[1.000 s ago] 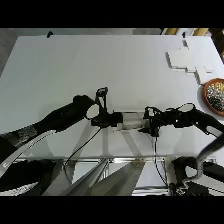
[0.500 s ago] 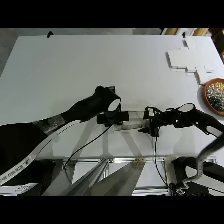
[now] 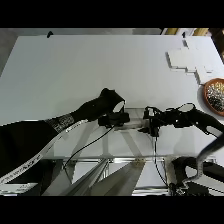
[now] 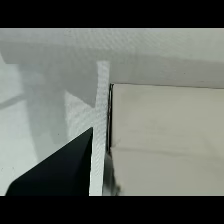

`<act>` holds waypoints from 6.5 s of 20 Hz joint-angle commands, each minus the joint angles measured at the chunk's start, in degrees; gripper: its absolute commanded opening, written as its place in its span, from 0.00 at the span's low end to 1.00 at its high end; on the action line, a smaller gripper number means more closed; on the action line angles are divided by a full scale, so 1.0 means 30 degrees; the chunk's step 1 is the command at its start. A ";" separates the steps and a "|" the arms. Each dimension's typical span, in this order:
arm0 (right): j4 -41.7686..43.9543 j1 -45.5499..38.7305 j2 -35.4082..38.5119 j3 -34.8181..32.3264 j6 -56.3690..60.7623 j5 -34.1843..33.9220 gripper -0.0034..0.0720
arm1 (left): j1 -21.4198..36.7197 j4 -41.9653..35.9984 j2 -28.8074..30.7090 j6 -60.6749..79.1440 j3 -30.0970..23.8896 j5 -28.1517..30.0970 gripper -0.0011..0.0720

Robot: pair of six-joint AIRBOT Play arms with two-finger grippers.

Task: Fold the box and place the chain.

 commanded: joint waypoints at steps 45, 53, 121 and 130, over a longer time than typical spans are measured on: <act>0.0007 0.0000 0.0015 0.0015 0.0000 0.0080 0.50 | 0.1078 -0.0663 0.4809 1.3843 -0.0015 -0.3344 0.62; 0.0000 0.0000 0.0015 0.0015 0.0000 0.0080 0.50 | 0.2812 -0.1719 1.0156 2.7853 -0.3803 -0.0255 0.76; 0.0022 0.0000 0.0015 0.0015 -0.0007 0.0219 0.49 | 0.5544 -2.1136 0.4007 5.7003 -1.2240 1.0171 0.14; -0.2208 0.0000 0.1559 0.0022 0.5391 -0.0780 0.98 | 0.5544 -2.1136 0.4007 5.7003 -1.2240 1.0171 0.14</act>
